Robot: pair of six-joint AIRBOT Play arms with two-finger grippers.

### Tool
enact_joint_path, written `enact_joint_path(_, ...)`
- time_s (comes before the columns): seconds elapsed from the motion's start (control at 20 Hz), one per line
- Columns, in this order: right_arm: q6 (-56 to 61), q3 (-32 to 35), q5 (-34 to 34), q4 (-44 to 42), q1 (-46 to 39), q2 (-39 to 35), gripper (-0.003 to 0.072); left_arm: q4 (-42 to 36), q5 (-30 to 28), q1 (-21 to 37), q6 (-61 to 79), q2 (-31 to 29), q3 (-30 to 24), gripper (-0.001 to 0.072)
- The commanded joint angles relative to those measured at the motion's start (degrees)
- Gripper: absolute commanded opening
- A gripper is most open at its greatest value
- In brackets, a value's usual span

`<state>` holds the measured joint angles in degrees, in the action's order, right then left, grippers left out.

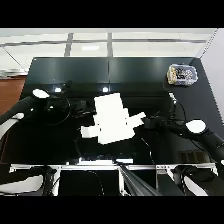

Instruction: Fold the box and place the chain.

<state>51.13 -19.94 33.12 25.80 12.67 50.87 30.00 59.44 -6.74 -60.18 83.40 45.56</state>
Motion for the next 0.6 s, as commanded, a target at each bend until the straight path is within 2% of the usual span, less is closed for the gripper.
enact_joint_path(0.0, 0.74, 0.37, -1.14, -0.72, 1.51, -0.09, 0.0025, -8.02, 8.96, -0.33, 5.46, 7.89, 2.54, 0.0705)
enact_joint_path(0.25, 0.72, 0.37, -0.68, -0.7, 1.51, -0.09, 0.0025, -7.65, 10.86, -2.75, 10.71, 12.96, 7.5, 0.0685)
enact_joint_path(0.3, 0.72, 0.37, -0.55, -0.72, 1.51, -0.09, 0.0024, -6.58, 12.24, -3.41, 11.91, 13.92, 9.31, 0.067)
enact_joint_path(0.35, 0.72, 0.37, -0.39, -0.7, 1.51, -0.09, 0.0025, -4.48, 14.75, -4.13, 12.85, 15.13, 11.43, 0.0613)
enact_joint_path(0.4, 0.72, 0.37, -0.35, -0.7, 1.51, -0.09, 0.0024, -1.25, 18.91, -4.76, 13.79, 16.79, 14.21, 0.0613)
enact_joint_path(0.45, 0.72, 0.37, -0.35, -0.7, 1.51, -0.09, 0.0025, 2.93, 22.88, -5.44, 13.77, 18.38, 17.0, 0.0508)
enact_joint_path(0.5, 0.72, 0.37, -0.31, -0.7, 1.51, -0.09, 0.0025, 6.6, 26.14, -6.08, 13.79, 19.52, 19.19, 0.0332)
enact_joint_path(0.55, 0.72, 0.37, -0.26, -0.7, 1.51, -0.09, 0.0025, 9.03, 28.72, -6.62, 14.12, 20.33, 20.74, 0.026)
